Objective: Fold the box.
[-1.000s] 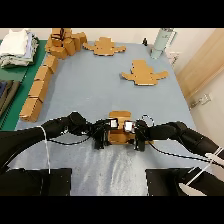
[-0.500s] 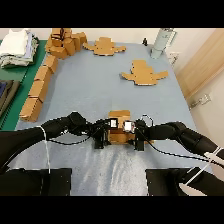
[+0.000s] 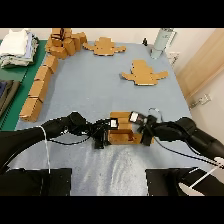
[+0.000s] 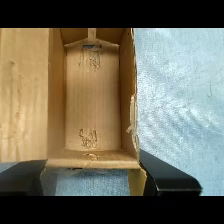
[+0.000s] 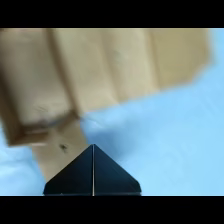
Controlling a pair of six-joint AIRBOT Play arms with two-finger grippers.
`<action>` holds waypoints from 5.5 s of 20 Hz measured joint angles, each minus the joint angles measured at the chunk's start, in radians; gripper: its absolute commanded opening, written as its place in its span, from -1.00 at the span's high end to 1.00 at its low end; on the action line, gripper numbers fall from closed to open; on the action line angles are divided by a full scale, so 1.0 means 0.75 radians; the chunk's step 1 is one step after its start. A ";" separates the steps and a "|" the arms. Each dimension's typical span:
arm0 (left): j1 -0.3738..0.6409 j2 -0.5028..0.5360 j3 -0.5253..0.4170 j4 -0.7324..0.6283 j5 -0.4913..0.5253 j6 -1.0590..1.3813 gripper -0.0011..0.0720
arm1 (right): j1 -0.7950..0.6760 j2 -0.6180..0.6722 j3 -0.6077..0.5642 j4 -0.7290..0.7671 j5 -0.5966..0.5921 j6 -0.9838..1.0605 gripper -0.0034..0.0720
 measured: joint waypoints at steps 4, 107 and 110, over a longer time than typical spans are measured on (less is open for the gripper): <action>0.000 0.000 0.000 0.001 0.000 0.000 -0.37 | -0.160 0.087 0.044 -0.459 -0.212 0.740 0.90; -0.001 0.000 0.000 0.002 0.000 0.003 -0.37 | 0.395 -0.671 0.511 -0.204 -0.535 1.955 -0.22; -0.001 0.000 0.000 0.001 0.000 0.002 -0.37 | 0.395 -0.652 0.513 -0.189 -0.535 1.956 -0.22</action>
